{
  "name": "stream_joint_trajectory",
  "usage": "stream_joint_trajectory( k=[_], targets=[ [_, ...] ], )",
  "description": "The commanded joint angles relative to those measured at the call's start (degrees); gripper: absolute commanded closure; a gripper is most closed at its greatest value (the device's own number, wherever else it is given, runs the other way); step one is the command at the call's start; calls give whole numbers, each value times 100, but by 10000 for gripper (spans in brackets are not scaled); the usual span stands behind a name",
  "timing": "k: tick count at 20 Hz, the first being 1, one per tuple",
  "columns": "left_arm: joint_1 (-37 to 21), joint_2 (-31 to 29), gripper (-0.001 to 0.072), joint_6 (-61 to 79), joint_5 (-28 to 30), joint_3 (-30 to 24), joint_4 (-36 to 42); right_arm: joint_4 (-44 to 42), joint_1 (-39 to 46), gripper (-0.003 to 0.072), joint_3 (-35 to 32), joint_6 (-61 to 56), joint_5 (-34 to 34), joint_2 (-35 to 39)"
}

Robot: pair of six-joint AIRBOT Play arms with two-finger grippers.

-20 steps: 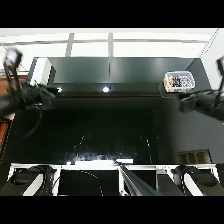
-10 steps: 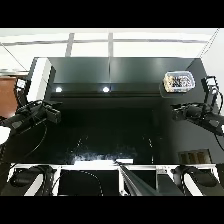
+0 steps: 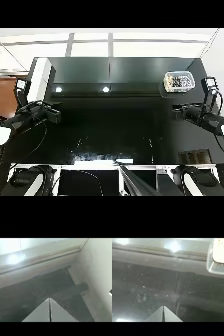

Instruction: Fold the box and place the chain.

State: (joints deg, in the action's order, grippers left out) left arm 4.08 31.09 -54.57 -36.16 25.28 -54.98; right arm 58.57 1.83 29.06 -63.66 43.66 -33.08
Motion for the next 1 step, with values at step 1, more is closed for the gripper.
stream_joint_trajectory(
  k=[1],
  targets=[
    [-2,-2,682,9,4,-4,0,0,-4,679,0,2,2,7]
  ],
)
